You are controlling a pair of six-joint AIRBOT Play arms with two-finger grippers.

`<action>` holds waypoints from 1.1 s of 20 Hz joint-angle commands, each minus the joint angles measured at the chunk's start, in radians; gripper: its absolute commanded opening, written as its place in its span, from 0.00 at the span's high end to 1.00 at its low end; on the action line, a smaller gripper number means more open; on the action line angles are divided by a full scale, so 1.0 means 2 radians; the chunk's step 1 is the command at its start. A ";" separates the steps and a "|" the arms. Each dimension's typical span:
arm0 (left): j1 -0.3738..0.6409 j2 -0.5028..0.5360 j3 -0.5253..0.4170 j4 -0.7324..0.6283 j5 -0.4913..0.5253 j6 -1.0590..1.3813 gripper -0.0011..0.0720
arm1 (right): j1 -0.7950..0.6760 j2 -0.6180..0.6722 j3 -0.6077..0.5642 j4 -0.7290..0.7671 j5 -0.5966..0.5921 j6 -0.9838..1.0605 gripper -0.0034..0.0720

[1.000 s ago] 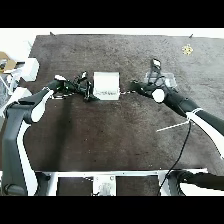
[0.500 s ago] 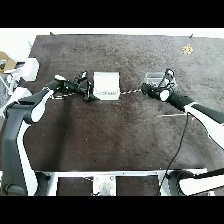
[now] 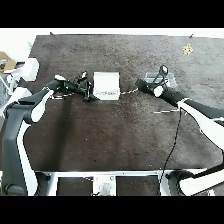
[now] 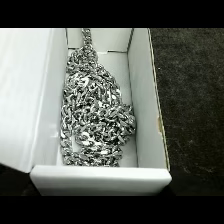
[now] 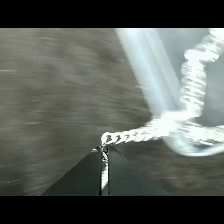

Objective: Fold the box and place the chain.

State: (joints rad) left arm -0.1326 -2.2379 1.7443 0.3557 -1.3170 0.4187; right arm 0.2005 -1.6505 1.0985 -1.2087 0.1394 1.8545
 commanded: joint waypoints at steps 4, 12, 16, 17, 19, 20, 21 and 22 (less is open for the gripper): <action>0.000 0.000 0.000 0.000 0.000 0.000 0.27 | 0.087 0.157 0.002 -0.077 -0.012 -0.001 0.95; 0.000 0.000 0.000 0.000 0.000 0.000 0.27 | 0.201 0.179 0.003 -0.057 -0.115 0.003 0.95; 0.000 0.000 0.000 0.000 0.000 0.000 0.27 | 0.234 0.116 0.003 -0.037 -0.088 0.014 0.95; 0.000 0.000 0.000 0.000 0.000 0.000 0.27 | 0.234 0.100 0.003 -0.036 -0.069 0.016 0.95; 0.000 0.000 0.000 0.000 0.000 0.000 0.27 | 0.227 0.078 0.003 -0.035 -0.043 0.016 0.95; 0.000 0.000 0.000 0.000 0.000 0.000 0.27 | 0.221 0.074 0.003 -0.035 -0.035 0.016 0.89; 0.000 0.000 0.000 0.000 0.000 0.000 0.27 | 0.213 0.074 0.002 -0.035 -0.030 0.015 0.69; 0.000 0.000 0.000 0.000 0.000 0.000 0.27 | 0.203 0.076 0.002 -0.039 -0.026 0.015 0.59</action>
